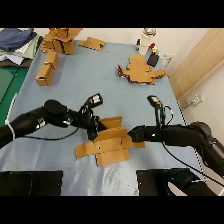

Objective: Fold the box.

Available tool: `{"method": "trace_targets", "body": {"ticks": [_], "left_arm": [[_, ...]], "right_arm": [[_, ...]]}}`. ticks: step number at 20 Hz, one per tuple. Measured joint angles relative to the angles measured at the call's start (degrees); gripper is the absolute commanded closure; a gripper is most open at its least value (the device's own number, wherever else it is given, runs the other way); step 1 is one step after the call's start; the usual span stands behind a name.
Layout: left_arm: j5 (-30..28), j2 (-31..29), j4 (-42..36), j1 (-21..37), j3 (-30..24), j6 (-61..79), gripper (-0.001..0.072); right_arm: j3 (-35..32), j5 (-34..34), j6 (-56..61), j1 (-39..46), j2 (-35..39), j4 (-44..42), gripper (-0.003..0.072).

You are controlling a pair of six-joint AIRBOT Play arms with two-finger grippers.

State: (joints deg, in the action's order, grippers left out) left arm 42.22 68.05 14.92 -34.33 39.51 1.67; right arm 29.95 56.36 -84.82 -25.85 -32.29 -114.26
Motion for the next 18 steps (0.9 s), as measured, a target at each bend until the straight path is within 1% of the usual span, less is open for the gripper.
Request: {"method": "trace_targets", "body": {"ticks": [2, 4, 7, 10, 13, 18], "left_arm": [[-4.3, -1.2, -1.4, -2.8, -2.5, 4.1, 0.0700], [-7.8, -1.8, -2.2, -5.3, -3.9, 6.7, 0.0700], [-11.3, -2.2, -2.8, -7.3, -4.8, 9.1, 0.0701], [-12.4, -2.3, -3.0, -8.1, -5.2, 10.1, 0.0701], [-13.0, -2.4, -3.1, -8.4, -5.4, 10.6, 0.0700], [-11.3, -3.7, -3.0, -8.7, -5.4, 10.8, 0.0699]], "right_arm": [[-2.3, 0.4, 4.3, -2.2, -0.9, 2.3, 0.0684], [-5.4, 0.1, 7.8, -3.8, -2.6, 3.6, 0.0683], [-9.4, -3.2, 10.6, -4.9, -6.3, 4.7, 0.0684], [-11.2, -6.8, 11.9, -5.4, -11.5, 5.6, 0.0683], [-11.6, -8.9, 12.4, -5.5, -15.4, 6.8, 0.0684], [-12.0, -11.3, 12.6, -5.6, -17.5, 8.2, 0.0683]]}}
